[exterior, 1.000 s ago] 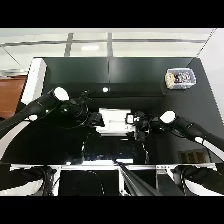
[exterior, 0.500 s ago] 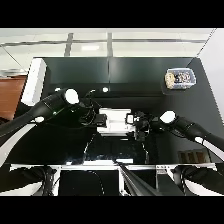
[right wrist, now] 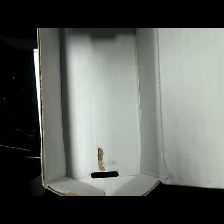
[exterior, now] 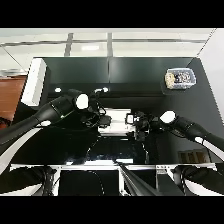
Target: Fold the box and place the chain.
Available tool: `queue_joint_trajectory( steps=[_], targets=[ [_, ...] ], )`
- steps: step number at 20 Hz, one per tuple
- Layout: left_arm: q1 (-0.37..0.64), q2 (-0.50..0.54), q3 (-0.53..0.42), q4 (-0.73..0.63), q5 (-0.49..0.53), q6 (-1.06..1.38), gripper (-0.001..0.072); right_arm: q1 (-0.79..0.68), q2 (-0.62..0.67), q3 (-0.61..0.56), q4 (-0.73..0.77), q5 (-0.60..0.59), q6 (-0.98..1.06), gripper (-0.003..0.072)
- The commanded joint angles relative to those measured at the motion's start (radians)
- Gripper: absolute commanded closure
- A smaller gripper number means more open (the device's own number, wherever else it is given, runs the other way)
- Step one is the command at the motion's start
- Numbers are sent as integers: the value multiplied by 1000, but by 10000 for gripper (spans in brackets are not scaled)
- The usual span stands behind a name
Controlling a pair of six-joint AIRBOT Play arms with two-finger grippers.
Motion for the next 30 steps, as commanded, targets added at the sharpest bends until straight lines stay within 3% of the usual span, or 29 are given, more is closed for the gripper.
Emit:
queue_joint_trajectory(
  steps=[1, 10, 12, 16, 17, 18, 19, 21, 24, 25, 26, 27, 28, 30],
  targets=[
    [-39, -2, 3, 162, 6, -141, 315, 0, 0, 0, 0, 0, 0, 552],
    [-47, -51, 8, 167, 7, -206, 315, 0, 0, 0, 0, 0, 0, 551],
    [-53, -87, 41, 146, -37, -217, 315, 0, 0, 0, 0, 0, 0, 552],
    [-78, -112, 63, 151, -9, -270, 315, 0, 0, 0, 0, 0, 0, 551],
    [-84, -112, 64, 159, -9, -280, 368, 0, 0, 0, 0, 0, 0, 551],
    [-91, -112, 64, 173, -9, -283, 536, 0, 0, 0, 0, 0, 0, 552],
    [-96, -112, 65, 175, -8, -283, 611, 0, 0, 0, 0, 0, 0, 552],
    [-102, -112, 65, 176, -1, -310, 685, 0, 0, 0, 0, 0, 0, 552],
    [-101, -112, 65, 176, -2, -325, 685, 0, 0, 0, 0, 0, 0, 552],
    [-101, -112, 65, 174, -4, -324, 678, 0, 0, 0, 0, 0, 0, 552],
    [-100, -112, 65, 172, -11, -324, 581, 0, 0, 0, 0, 0, 0, 552],
    [-100, -112, 65, 172, -14, -324, 374, 0, 0, 0, 0, 0, 0, 551],
    [-100, -112, 65, 172, -14, -325, 260, 0, 0, 0, 0, 0, 0, 552],
    [-100, -112, 65, 172, -12, -325, 260, 0, 0, 0, 0, 0, 0, 552]
  ],
)
